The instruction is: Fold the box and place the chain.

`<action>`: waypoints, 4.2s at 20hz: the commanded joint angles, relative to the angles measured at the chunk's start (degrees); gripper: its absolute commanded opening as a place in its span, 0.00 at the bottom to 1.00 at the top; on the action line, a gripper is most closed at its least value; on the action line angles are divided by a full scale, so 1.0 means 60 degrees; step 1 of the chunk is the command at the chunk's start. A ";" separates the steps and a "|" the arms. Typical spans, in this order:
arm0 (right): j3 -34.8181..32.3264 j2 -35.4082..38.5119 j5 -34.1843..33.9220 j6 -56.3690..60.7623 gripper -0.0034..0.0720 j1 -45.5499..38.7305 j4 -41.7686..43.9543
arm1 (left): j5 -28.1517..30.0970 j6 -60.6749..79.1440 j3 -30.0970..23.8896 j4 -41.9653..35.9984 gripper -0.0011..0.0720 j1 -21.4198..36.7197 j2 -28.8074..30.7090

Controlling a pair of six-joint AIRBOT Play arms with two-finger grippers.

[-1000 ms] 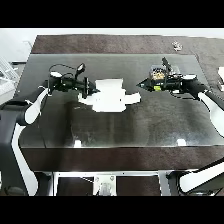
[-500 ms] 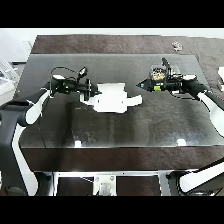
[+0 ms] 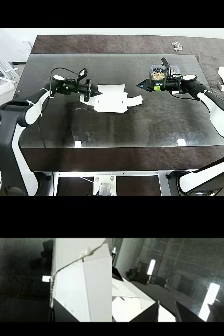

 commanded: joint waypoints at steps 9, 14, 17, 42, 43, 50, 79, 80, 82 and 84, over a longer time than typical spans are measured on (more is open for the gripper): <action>-0.0004 0.0044 0.0769 -0.1800 0.39 -0.0018 0.1337 | -0.0208 0.0015 -0.0011 0.0080 0.04 -0.0004 -0.0007; -0.0474 0.1075 0.1847 -0.2597 0.39 0.0084 0.1395 | -0.0204 0.0015 -0.0011 0.0076 0.04 -0.0004 -0.0007; -0.1683 0.2488 0.1836 -0.3144 0.39 0.0197 0.1392 | -0.0204 0.0015 -0.0011 0.0076 0.04 -0.0004 -0.0007; -0.4193 0.3643 -0.2969 -1.0415 0.89 0.3468 -0.1734 | -0.0157 0.0015 -0.0011 0.0073 0.04 -0.0004 -0.0007; -0.4193 0.3614 -0.2823 -1.0411 0.89 0.3468 -0.1738 | -0.0157 0.0015 -0.0011 0.0073 0.04 -0.0004 -0.0007; -0.4630 0.3614 -0.2681 -1.0415 0.89 0.3501 -0.1730 | -0.0157 0.0015 -0.0011 0.0073 0.04 -0.0004 -0.0007; -0.3654 0.2528 -0.3340 -1.3559 0.89 0.2546 0.1395 | -0.0142 0.0015 -0.0011 0.0073 0.04 -0.0004 -0.0007; -0.3555 0.2430 -0.3126 -1.3628 0.89 0.2455 0.1395 | -0.0142 0.0015 -0.0011 0.0073 0.04 -0.0004 -0.0007; -0.3304 0.2240 -0.2667 -1.3621 0.89 0.2248 0.1392 | -0.0138 0.0015 -0.0011 0.0073 0.04 -0.0004 -0.0007; -0.3115 0.2095 -0.2218 -1.3624 0.89 0.2051 0.1388 | -0.0142 0.0015 -0.0011 0.0073 0.04 -0.0004 -0.0007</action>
